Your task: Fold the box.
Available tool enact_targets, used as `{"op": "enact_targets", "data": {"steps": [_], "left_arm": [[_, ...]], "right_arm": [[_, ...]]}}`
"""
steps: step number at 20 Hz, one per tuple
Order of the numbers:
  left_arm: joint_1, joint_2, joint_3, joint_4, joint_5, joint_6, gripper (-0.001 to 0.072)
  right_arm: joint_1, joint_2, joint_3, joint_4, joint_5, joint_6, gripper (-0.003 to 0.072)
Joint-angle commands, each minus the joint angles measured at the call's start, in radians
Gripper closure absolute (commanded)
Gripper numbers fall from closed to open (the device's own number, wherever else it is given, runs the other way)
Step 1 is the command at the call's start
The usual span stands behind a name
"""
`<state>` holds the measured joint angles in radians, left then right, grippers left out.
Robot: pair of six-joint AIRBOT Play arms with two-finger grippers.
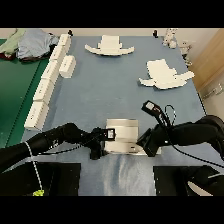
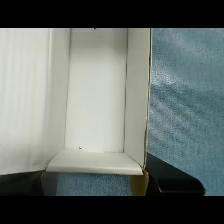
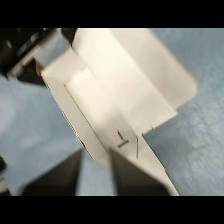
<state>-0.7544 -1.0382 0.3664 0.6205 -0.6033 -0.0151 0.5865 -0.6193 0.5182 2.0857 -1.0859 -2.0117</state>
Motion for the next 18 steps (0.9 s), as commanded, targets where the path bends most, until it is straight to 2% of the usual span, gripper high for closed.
{"op": "enact_targets", "data": {"steps": [1, 4, 10, 12, 14, 16, 18], "left_arm": [[0.0, 0.0, 0.0, 0.0, 0.0, -0.001, 0.0288], [0.0, 0.0, 0.0, 0.0, 0.0, -0.001, 0.0289], [0.0, 0.0, 0.0, 0.0, 0.0, -0.001, 0.0288], [0.0, 0.0, 0.0, 0.0, 0.0, -0.001, 0.0288], [0.0, 0.0, 0.0, 0.0, 0.0, -0.001, 0.0288], [0.0, 0.0, 0.0, -0.001, 0.0, -0.001, 0.0288], [0.0, 0.0, 0.0, -0.001, 0.0, -0.001, 0.0288]], "right_arm": [[0.001, 0.039, -0.074, -0.117, -0.048, -0.238, 0.0013], [0.001, 0.034, -0.105, -0.156, -0.01, -0.344, -0.0009], [0.002, -0.017, -0.169, -0.071, 0.161, -0.484, -0.0014], [0.002, -0.031, -0.169, -0.026, 0.198, -0.518, 0.0053], [0.009, -0.035, -0.169, -0.006, 0.222, -0.549, 0.0057], [0.032, -0.055, -0.174, -0.016, 0.238, -0.548, 0.0158], [0.056, -0.076, -0.175, -0.017, 0.247, -0.548, 0.0187]]}}
